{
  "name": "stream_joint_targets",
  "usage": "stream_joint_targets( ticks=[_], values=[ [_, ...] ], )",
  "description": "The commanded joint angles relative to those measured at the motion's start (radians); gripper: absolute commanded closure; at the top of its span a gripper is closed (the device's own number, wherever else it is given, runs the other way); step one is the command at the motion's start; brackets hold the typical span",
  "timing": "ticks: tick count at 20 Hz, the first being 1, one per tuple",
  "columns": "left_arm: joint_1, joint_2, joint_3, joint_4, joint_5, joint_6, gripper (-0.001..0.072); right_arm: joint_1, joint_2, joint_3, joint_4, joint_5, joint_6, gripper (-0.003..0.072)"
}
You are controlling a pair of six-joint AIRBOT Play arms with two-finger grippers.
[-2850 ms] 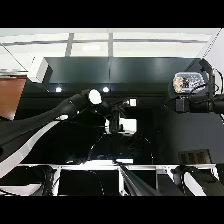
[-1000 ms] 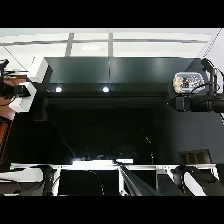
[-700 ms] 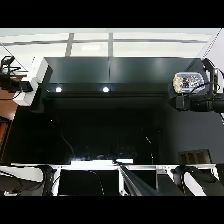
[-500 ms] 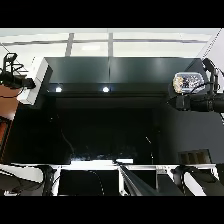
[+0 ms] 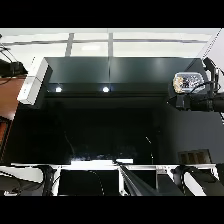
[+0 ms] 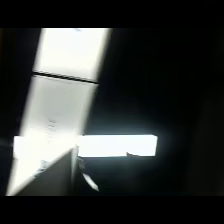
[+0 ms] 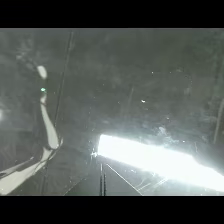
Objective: Fold the box and place the chain.
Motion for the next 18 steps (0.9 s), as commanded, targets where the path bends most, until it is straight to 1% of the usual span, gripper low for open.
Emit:
stream_joint_targets(
  ticks=[1, 2, 3, 4, 5, 6, 8, 9, 11, 12, 13, 14, 15, 16, 18],
  values=[
    [-0.008, 0.016, 0.103, -0.306, -0.305, -0.018, 0.0683, -0.001, 0.001, 0.002, -0.011, 0.087, -0.036, 0.0666],
    [-0.024, 0.035, 0.089, -0.380, -0.333, -0.002, 0.0684, 0.000, 0.002, 0.002, -0.028, 0.089, -0.037, 0.0666],
    [-0.054, 0.072, 0.049, -0.405, -0.328, 0.016, 0.0685, 0.000, 0.006, 0.001, -0.047, 0.073, -0.037, 0.0666],
    [-0.091, 0.121, -0.011, -0.390, -0.285, 0.016, 0.0685, 0.004, 0.016, -0.001, -0.074, 0.029, -0.037, 0.0666],
    [-0.137, 0.189, -0.105, -0.373, -0.209, 0.024, 0.0685, 0.014, 0.031, -0.004, -0.119, -0.046, -0.037, 0.0667],
    [-0.182, 0.270, -0.220, -0.364, -0.111, 0.044, 0.0685, 0.030, 0.048, -0.012, -0.177, -0.135, -0.038, 0.0667],
    [-0.272, 0.482, -0.525, -0.363, 0.158, 0.091, 0.0684, 0.065, 0.083, -0.052, -0.281, -0.332, -0.061, 0.0666],
    [-0.314, 0.602, -0.696, -0.359, 0.307, 0.134, 0.0684, 0.074, 0.087, -0.081, -0.310, -0.423, -0.061, 0.0666],
    [-0.374, 0.808, -0.994, -0.288, 0.570, 0.192, 0.0683, 0.072, 0.087, -0.161, -0.357, -0.583, -0.058, 0.0666],
    [-0.388, 0.894, -1.118, -0.242, 0.679, 0.197, 0.0683, 0.072, 0.085, -0.209, -0.369, -0.660, -0.056, 0.0666],
    [-0.389, 0.958, -1.205, -0.228, 0.752, 0.194, 0.0683, 0.072, 0.082, -0.248, -0.369, -0.718, -0.056, 0.0666],
    [-0.380, 1.008, -1.264, -0.232, 0.785, 0.180, 0.0682, 0.072, 0.080, -0.275, -0.367, -0.735, -0.056, 0.0666],
    [-0.370, 1.035, -1.287, -0.229, 0.776, 0.180, 0.0681, 0.072, 0.079, -0.285, -0.367, -0.719, -0.056, 0.0665],
    [-0.360, 1.047, -1.292, -0.229, 0.760, 0.180, 0.0681, 0.072, 0.079, -0.285, -0.364, -0.683, -0.056, 0.0665],
    [-0.355, 1.047, -1.292, -0.229, 0.764, 0.182, 0.0681, 0.072, 0.079, -0.285, -0.363, -0.645, -0.056, 0.0666]
  ],
)
